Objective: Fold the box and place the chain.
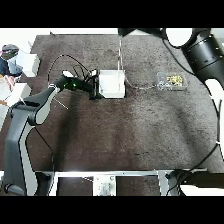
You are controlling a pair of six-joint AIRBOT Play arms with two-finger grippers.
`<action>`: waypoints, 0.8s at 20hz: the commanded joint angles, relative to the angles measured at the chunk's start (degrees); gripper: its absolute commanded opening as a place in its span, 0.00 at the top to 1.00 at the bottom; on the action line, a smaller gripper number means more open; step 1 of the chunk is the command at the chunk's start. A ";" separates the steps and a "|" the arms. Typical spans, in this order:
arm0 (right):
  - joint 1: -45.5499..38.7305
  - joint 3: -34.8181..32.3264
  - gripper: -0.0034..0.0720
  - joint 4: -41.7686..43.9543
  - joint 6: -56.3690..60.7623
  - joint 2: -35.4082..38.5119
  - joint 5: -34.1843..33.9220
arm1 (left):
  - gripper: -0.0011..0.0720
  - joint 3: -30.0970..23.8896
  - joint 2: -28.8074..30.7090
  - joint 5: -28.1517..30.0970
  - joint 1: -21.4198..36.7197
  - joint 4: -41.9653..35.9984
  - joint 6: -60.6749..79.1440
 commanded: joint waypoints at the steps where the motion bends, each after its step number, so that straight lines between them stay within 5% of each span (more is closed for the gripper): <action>1: 0.02 -0.07 0.94 3.80 0.02 -3.69 11.15 | 0.25 -0.02 0.00 0.02 0.00 0.02 0.02; 9: 0.13 -3.02 0.94 8.35 0.02 -8.94 14.95 | 0.25 -0.02 0.00 0.02 0.00 0.02 0.02; 11: -0.50 -4.28 0.49 6.47 0.04 -8.92 15.08 | 0.25 -0.02 0.00 0.04 0.00 0.02 0.02; 13: -2.71 -5.31 0.61 6.03 0.02 -8.92 15.28 | 0.25 -0.02 0.00 0.02 0.00 0.02 0.02; 16: -8.68 -7.96 0.60 6.10 1.95 -8.81 15.87 | 0.25 -0.02 0.00 0.02 0.00 0.00 0.02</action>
